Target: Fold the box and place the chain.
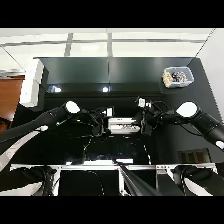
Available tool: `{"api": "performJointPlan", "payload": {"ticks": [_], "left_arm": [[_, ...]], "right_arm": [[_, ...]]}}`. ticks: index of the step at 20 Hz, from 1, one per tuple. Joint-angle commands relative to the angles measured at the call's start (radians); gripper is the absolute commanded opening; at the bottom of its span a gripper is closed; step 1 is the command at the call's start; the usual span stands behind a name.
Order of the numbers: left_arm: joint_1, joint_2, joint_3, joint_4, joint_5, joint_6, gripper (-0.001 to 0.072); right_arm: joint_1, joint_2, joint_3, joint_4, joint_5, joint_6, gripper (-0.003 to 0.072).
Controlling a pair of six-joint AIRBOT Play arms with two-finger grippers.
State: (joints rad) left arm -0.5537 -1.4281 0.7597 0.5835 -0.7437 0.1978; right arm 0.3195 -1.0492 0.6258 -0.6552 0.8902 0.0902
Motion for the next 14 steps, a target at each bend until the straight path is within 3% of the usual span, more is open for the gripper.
{"api": "performJointPlan", "payload": {"ticks": [1,3,7,9,14], "left_arm": [[-0.001,0.000,0.000,0.000,0.000,0.001,0.0351],[-0.001,0.000,0.000,0.000,0.000,0.001,0.0351],[-0.001,0.000,0.000,0.000,-0.001,0.001,0.0350],[-0.001,0.000,0.000,0.000,-0.001,0.001,0.0351],[-0.001,0.000,0.000,0.000,-0.001,0.000,0.0350]], "right_arm": [[0.000,-0.001,-0.001,-0.016,0.017,0.003,0.0161],[0.001,-0.001,-0.001,-0.025,0.039,0.003,0.0203],[0.000,-0.001,-0.003,-0.046,0.048,0.003,0.0212],[0.000,-0.001,-0.003,-0.046,0.048,0.003,0.0290],[0.000,-0.001,-0.003,-0.047,0.049,0.003,0.0290]]}}
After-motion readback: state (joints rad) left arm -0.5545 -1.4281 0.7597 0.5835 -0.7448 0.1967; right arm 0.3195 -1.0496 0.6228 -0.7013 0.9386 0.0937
